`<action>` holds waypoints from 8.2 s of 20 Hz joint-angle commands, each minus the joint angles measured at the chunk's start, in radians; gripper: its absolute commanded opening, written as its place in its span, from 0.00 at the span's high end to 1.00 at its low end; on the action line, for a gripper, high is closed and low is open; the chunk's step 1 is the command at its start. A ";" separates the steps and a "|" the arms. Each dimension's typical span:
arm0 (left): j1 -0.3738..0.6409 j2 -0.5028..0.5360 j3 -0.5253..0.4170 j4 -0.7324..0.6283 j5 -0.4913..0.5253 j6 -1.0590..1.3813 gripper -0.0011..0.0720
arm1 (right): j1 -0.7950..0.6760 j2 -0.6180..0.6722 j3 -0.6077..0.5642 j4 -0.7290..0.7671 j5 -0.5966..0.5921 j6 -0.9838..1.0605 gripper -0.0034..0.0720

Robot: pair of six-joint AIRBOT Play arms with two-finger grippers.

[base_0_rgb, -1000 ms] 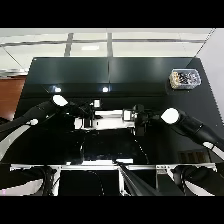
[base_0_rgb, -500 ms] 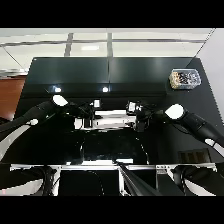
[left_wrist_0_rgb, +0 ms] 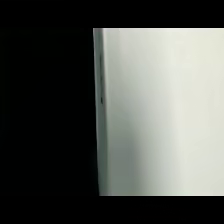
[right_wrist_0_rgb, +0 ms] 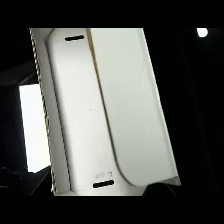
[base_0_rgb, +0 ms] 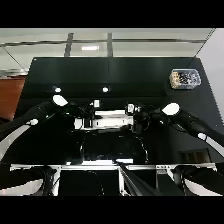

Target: Fold the box and place the chain.

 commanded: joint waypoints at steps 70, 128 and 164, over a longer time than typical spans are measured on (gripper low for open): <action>0.012 0.057 0.001 -0.002 0.003 -0.044 0.18 | 0.076 -0.143 0.053 -0.189 -0.042 0.208 0.41; 0.034 0.286 -0.187 0.269 0.043 -0.293 0.02 | 0.076 -0.142 0.054 -0.189 -0.040 0.210 0.55; -0.008 0.165 -0.186 -0.142 0.000 -0.088 0.58 | 0.076 -0.142 0.054 -0.189 -0.040 0.210 0.55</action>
